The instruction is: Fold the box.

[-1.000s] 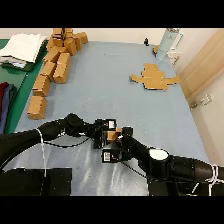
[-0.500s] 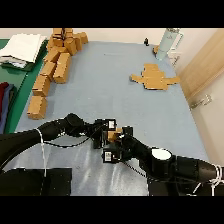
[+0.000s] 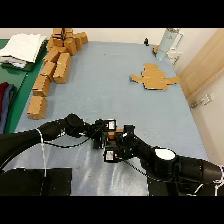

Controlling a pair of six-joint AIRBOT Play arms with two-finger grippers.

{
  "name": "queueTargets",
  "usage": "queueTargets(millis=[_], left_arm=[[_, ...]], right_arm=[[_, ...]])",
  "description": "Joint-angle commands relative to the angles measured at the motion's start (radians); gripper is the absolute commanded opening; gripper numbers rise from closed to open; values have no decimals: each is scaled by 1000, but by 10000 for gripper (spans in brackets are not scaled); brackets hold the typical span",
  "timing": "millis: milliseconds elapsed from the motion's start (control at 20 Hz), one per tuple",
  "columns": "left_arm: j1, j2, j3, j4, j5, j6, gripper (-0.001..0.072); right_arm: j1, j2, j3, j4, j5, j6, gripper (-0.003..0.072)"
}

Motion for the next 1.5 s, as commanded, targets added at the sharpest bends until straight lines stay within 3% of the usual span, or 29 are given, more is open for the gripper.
queueTargets(millis=[0,150,250,1250,1450], left_arm=[[0,0,1,-1,4,-1,523],[0,0,1,-1,4,-1,523],[0,0,1,-1,4,-1,523],[0,0,1,-1,4,-1,524],[0,0,1,-1,4,-1,524]], right_arm=[[1,2,0,1,-2,0,151],[1,2,0,1,-1,0,150],[1,2,1,1,-1,0,87],[39,0,-2,116,6,0,85],[39,31,2,60,-14,0,87]])
